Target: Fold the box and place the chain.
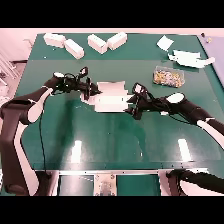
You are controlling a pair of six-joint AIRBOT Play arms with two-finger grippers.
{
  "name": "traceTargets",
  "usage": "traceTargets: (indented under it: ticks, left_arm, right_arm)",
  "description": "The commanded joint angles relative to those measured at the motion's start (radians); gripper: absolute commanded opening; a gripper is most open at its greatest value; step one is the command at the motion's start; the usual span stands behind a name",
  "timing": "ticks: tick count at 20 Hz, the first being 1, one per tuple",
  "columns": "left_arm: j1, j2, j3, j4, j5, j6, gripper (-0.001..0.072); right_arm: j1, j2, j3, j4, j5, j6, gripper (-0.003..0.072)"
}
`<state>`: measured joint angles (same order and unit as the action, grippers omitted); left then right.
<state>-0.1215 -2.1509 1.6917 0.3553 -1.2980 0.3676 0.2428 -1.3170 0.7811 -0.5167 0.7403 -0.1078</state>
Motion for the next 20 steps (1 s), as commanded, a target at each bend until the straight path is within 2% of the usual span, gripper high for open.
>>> traceTargets:
  ticks: [1,11,15,20]
  left_arm:
    - [0.001,-0.001,0.000,0.000,0.000,0.000,0.0019]
    - [0.001,-0.001,0.000,0.000,0.000,0.000,0.0019]
    - [0.001,-0.001,0.000,0.000,0.000,0.000,0.0019]
    - [0.001,-0.001,0.000,0.000,0.000,0.000,0.0019]
  right_arm:
    - [0.018,-0.060,-0.002,0.000,-0.001,-0.041,0.0527]
    - [0.047,-0.079,-0.002,0.006,-0.148,-0.268,0.0527]
    - [0.095,-0.080,-0.002,-0.070,-0.254,-0.342,0.0527]
    - [0.124,-0.079,-0.002,-0.068,-0.242,-0.341,0.0527]
